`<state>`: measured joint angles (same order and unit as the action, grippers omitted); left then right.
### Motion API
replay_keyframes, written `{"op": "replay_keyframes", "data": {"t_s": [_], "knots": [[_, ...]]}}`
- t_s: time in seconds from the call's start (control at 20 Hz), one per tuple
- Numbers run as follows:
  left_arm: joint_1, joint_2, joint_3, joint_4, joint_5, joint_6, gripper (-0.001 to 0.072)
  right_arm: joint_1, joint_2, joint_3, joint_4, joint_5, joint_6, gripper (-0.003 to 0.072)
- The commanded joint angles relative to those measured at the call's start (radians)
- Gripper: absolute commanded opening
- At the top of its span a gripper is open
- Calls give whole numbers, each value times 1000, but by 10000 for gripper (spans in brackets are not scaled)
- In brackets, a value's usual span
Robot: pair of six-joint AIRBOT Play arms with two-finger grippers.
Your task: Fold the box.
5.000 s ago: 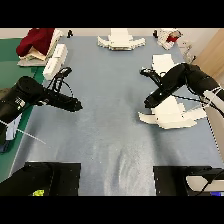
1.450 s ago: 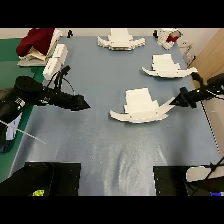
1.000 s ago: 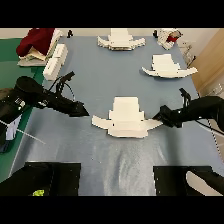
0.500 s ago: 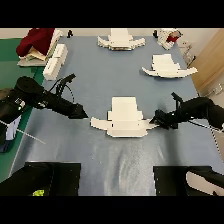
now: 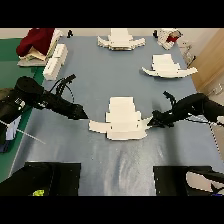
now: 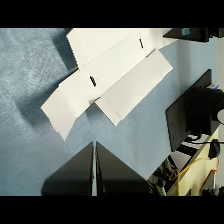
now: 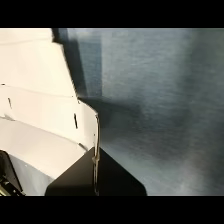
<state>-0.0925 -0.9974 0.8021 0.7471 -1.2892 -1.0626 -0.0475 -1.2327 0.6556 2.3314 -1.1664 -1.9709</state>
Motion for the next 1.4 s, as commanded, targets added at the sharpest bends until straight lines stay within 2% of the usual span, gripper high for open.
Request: {"op": "replay_keyframes", "data": {"t_s": [0.0, 0.05, 0.1, 0.25, 0.35, 0.6, 0.75, 1.1, 1.35], "knots": [[0, -1, 0, 1, 20, -21, 474, 0, 72, -27, 68, -21, -106, 2], [0, -1, 0, 1, 36, -29, 417, 0, 119, -55, 71, -14, -116, 2], [0, -1, 0, 2, 56, -26, 332, 0, 171, -98, 71, -4, -116, 2], [1, -45, 0, 1, 121, -21, 333, 0, 304, -240, 71, 27, -116, 2], [0, -117, 0, -29, 119, 18, 333, 0, 380, -312, 74, 47, -117, 3], [0, -303, 5, -216, 128, 215, 332, 0, 517, -353, 75, 82, -136, 2], [0, -396, 24, -285, 128, 276, 332, 14, 529, -376, 89, 97, -136, 2], [0, -480, 58, -299, 134, 365, 332, 251, 490, -402, 103, 321, -94, 2], [-1, -567, 102, -303, 118, 386, 332, 286, 464, -402, 103, 351, -78, 2]]}}
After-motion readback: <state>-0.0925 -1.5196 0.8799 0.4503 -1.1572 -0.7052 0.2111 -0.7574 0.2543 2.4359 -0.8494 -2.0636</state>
